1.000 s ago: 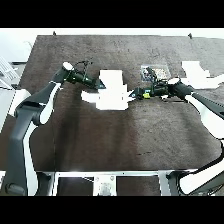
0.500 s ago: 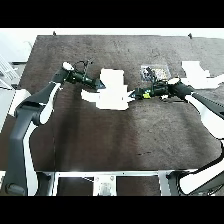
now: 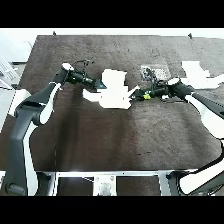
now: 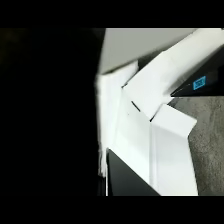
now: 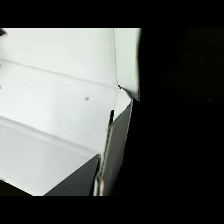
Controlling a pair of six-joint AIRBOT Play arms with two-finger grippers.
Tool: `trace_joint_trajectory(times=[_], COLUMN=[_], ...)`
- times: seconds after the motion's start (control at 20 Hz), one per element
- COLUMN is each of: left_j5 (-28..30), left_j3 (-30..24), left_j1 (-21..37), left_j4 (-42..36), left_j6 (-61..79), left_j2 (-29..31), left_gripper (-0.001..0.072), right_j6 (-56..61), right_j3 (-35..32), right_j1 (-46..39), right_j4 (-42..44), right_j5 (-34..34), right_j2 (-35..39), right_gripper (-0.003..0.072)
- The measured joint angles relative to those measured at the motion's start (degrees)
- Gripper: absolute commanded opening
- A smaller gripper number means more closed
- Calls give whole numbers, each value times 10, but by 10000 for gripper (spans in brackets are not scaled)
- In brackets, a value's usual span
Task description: Fold the box and place the chain.
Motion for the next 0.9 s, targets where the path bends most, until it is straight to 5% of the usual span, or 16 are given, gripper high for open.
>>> trace_joint_trajectory(times=[0.9], left_j5=[-40], left_j3=[-37], left_j1=[-19], left_j4=[-107], left_j6=[405], left_j2=[16], left_gripper=[18], right_j6=[-56], right_j3=[-86], right_j1=[-143], right_j4=[37], right_j5=[31], right_j2=[147], right_gripper=[215])
